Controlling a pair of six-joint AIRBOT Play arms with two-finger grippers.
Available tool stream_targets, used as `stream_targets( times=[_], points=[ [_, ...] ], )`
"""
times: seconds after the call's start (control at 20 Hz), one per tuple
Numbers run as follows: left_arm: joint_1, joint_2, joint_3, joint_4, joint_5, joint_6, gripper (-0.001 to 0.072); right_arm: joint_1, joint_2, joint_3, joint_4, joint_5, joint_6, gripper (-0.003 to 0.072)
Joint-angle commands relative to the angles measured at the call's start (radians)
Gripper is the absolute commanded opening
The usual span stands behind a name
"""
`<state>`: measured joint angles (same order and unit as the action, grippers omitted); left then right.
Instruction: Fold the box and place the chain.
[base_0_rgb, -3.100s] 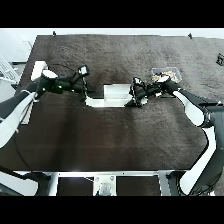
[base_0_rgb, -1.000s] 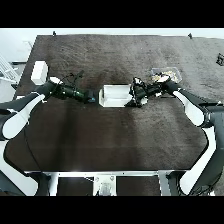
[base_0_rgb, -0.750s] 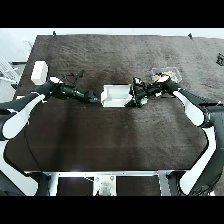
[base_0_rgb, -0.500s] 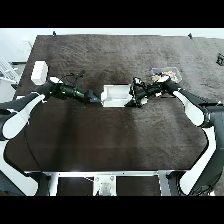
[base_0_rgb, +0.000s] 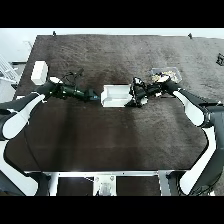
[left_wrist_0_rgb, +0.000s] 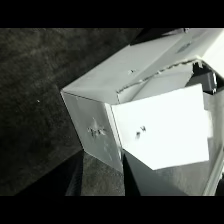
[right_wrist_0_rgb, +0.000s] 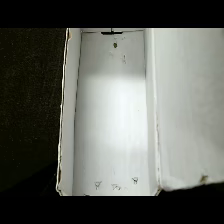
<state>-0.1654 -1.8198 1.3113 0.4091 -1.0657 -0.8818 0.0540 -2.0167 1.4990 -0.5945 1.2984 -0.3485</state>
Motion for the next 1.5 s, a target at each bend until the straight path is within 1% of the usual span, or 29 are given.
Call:
stream_targets(
  times=[0.0,0.3,0.5,0.55,0.6,0.65,0.85,1.15,1.35,1.45],
  points=[
    [-0.001,0.0,0.001,-0.013,0.057,0.0,0.0289,0.001,-0.001,0.0,0.001,0.0,0.0,0.0517],
    [-0.008,0.0,0.001,-0.046,0.061,0.0,0.0289,0.001,-0.001,0.0,0.002,0.0,0.0,0.0518],
    [-0.058,0.0,0.001,-0.05,0.073,0.001,0.0291,0.001,-0.001,0.0,0.002,0.0,0.0,0.0517],
    [-0.064,0.0,0.001,-0.05,0.083,0.001,0.0345,0.001,-0.001,0.0,0.002,0.0,0.0,0.0517],
    [-0.065,0.0,0.001,-0.051,0.084,0.0,0.0446,0.001,-0.001,0.0,0.002,0.0,0.0,0.0517],
    [-0.065,0.0,0.001,-0.051,0.074,0.0,0.0457,0.001,-0.001,0.0,0.002,0.0,0.0,0.0517],
    [-0.065,0.0,0.001,-0.051,0.05,-0.002,0.0456,0.001,-0.001,0.0,0.002,0.0,0.0,0.0517],
    [-0.065,0.0,0.001,-0.054,0.052,-0.091,0.0457,0.001,-0.001,0.0,0.002,0.0,0.0,0.0517],
    [-0.08,0.004,0.013,-0.047,0.082,-0.144,0.0456,0.001,-0.001,0.0,0.002,0.0,0.0,0.0517],
    [-0.097,0.004,0.032,-0.018,0.104,-0.185,0.0457,0.001,-0.001,0.0,0.002,0.0,0.0,0.0517]
  ],
)
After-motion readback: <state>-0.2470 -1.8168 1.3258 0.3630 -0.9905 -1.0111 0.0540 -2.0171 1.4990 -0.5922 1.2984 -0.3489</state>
